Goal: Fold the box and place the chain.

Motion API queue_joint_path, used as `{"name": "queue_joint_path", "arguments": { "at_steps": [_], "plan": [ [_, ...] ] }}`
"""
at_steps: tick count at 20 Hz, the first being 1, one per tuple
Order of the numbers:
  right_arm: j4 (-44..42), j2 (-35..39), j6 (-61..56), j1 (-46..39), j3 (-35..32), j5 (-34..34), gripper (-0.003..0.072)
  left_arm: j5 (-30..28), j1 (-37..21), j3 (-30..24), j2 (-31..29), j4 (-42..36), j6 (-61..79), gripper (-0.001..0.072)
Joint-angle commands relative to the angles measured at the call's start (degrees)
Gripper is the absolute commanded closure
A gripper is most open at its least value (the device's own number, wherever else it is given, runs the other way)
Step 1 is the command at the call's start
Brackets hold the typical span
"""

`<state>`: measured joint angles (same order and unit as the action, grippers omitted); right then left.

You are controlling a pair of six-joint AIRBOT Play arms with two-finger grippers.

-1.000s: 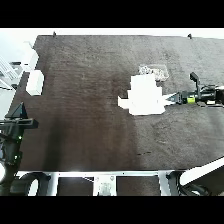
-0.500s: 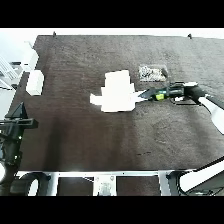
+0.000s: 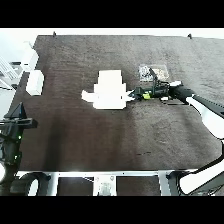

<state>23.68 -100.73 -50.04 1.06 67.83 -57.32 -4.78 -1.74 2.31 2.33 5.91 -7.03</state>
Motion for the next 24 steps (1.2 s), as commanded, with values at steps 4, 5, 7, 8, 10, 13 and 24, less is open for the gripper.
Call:
{"name": "queue_joint_path", "arguments": {
  "at_steps": [4, 5, 7, 8, 10, 13, 24],
  "plan": [
    [1.44, 0.02, -0.31, 0.52, 0.00, 1.40, 0.0671, 3.13, 0.00, 0.15, -0.02, -0.07, -0.07, 0.0281],
    [1.44, 0.02, -0.31, 0.52, 0.00, 1.38, 0.0671, 4.13, 0.00, 0.35, 0.17, -0.09, -0.55, 0.0167],
    [1.44, 0.02, -0.26, 0.52, 0.09, 1.42, 0.0671, 5.46, 0.00, 1.42, 1.53, -0.09, -0.44, 0.0187],
    [1.44, 0.02, 0.02, 0.55, 0.24, 1.40, 0.0671, 5.75, 0.00, 2.40, 3.08, -0.07, -0.42, 0.0187],
    [1.44, 0.02, 0.15, 0.55, 0.37, 1.40, 0.0671, 6.64, 0.00, 5.68, 8.35, -0.07, -0.42, 0.0187],
    [1.44, 0.02, 0.39, 0.55, 0.44, 1.42, 0.0671, 10.54, 0.00, 14.03, 22.62, -0.02, -0.39, 0.0187],
    [3.32, 0.02, 0.81, 0.63, 0.68, 1.38, 0.0671, 63.41, -3.19, 67.87, 84.80, 17.07, -21.31, 0.0168]
  ]
}}
